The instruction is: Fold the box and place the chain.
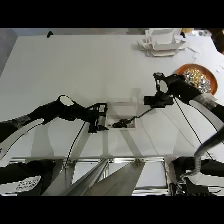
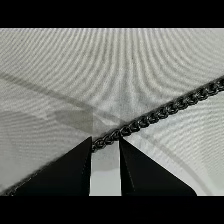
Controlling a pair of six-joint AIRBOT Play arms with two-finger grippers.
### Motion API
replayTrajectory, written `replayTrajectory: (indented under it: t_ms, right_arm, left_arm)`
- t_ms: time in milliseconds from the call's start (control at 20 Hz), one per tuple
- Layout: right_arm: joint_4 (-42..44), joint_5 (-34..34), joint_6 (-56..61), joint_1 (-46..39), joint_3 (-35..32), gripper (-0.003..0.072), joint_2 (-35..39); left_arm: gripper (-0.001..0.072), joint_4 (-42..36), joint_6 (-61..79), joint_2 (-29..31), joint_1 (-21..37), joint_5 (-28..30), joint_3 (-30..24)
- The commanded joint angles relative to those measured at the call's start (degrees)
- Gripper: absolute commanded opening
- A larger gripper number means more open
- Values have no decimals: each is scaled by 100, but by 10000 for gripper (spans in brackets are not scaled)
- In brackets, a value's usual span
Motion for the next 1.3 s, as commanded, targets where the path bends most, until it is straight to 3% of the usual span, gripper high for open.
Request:
replayTrajectory:
  t_ms: [0, 500, 650, 750, 800, 900, 1000, 1050, 1250]
  right_arm:
    - [48, 129, 0, 0, -4, 170, -37]
    - [68, 450, -28, 0, -4, 157, -90]
    - [42, 551, -74, 0, -4, 213, -33]
    - [26, 577, -76, 0, -4, 303, 2]
    - [26, 568, -76, 0, -4, 298, 2]
    - [26, 531, -72, 0, -4, 244, 2]
    - [33, 476, -72, 0, -4, 62, 2]
    - [55, 476, -101, 0, -4, 19, 2]
    - [87, 573, -356, 0, -4, 19, 72]
  left_arm:
    - [192, 0, 0, 2, 4, 2, 4]
    - [192, 0, 0, 2, 4, 2, 4]
    - [192, 0, 0, 2, 4, 2, 4]
    - [192, -2, -2, 2, 4, -2, 4]
    - [192, 0, 0, 2, 4, 0, 4]
    - [192, 0, 0, 2, 4, 2, 4]
    - [192, 0, 0, 2, 4, 2, 4]
    - [192, 0, 0, 2, 4, 2, 4]
    - [192, 0, 0, 2, 4, 2, 4]
